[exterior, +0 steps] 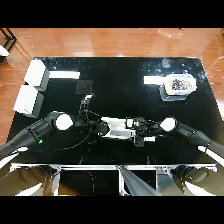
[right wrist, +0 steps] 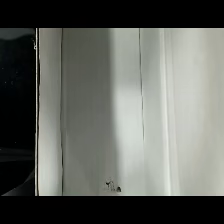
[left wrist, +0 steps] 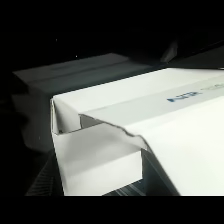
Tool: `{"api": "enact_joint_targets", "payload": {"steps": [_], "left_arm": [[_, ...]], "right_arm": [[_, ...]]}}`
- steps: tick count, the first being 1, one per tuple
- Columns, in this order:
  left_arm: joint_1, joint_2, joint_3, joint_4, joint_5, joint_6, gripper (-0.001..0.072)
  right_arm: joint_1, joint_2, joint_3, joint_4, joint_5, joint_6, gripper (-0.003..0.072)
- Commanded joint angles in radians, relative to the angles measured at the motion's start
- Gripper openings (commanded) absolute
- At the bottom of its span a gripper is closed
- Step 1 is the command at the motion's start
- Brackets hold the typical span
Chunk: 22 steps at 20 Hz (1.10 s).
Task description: Fold the box and place the chain.
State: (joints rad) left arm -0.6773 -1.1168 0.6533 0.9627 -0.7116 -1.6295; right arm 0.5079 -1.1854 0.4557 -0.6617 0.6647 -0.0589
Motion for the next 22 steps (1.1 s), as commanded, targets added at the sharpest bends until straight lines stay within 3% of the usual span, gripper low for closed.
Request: {"api": "enact_joint_targets", "payload": {"steps": [1, 13, 14, 15, 18, 22], "left_arm": [[0.000, 0.001, 0.000, -0.010, -0.021, -0.002, 0.0616], [-0.002, 0.001, 0.000, -0.037, 0.001, -0.002, 0.0604], [-0.002, 0.001, 0.000, -0.037, 0.001, -0.002, 0.0581], [-0.002, 0.001, 0.000, -0.037, 0.001, -0.002, 0.0496], [-0.002, 0.000, 0.000, -0.031, 0.002, -0.002, 0.0453], [-0.002, -0.002, 0.000, -0.024, 0.006, -0.002, 0.0453]], "right_arm": [[0.001, -0.001, 0.000, 0.000, 0.000, 0.000, 0.0295], [0.001, -0.001, 0.000, 0.000, 0.001, 0.000, 0.0295], [0.001, -0.001, 0.000, 0.000, 0.000, 0.000, 0.0295], [0.001, -0.001, 0.000, 0.000, 0.000, 0.000, 0.0294], [0.001, -0.001, 0.000, 0.000, 0.000, 0.000, 0.0295], [0.001, -0.001, 0.000, 0.000, 0.000, 0.000, 0.0294]]}}
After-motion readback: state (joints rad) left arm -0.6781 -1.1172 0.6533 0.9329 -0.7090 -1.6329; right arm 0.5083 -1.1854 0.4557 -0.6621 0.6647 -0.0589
